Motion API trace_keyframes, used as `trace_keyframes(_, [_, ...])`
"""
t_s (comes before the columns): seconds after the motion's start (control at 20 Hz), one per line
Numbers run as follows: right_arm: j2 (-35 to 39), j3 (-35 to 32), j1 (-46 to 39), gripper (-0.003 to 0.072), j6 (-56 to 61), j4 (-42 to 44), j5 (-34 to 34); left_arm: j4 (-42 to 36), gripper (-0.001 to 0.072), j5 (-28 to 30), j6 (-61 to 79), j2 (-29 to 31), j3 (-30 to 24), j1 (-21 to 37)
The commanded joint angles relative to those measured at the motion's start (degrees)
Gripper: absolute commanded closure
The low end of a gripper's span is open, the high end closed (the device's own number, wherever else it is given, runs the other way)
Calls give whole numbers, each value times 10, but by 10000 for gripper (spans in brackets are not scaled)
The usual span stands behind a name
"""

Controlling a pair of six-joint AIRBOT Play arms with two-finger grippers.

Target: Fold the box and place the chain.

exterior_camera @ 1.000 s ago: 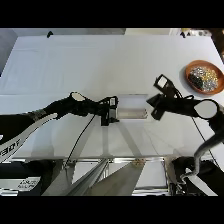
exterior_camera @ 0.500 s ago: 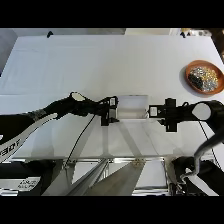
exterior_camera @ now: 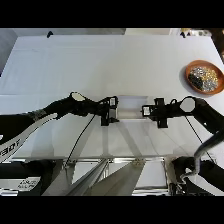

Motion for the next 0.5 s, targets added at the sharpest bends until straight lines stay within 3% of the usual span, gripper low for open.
trace_keyframes(0.0, [-10, 0, 0, 533, -42, 66, -17, 0, 574, 0, 0, 0, 0, 0])
trace_keyframes(0.45, [-10, 0, 0, 534, -42, 136, -20, 0, 574, 0, 0, 0, 0, 0])
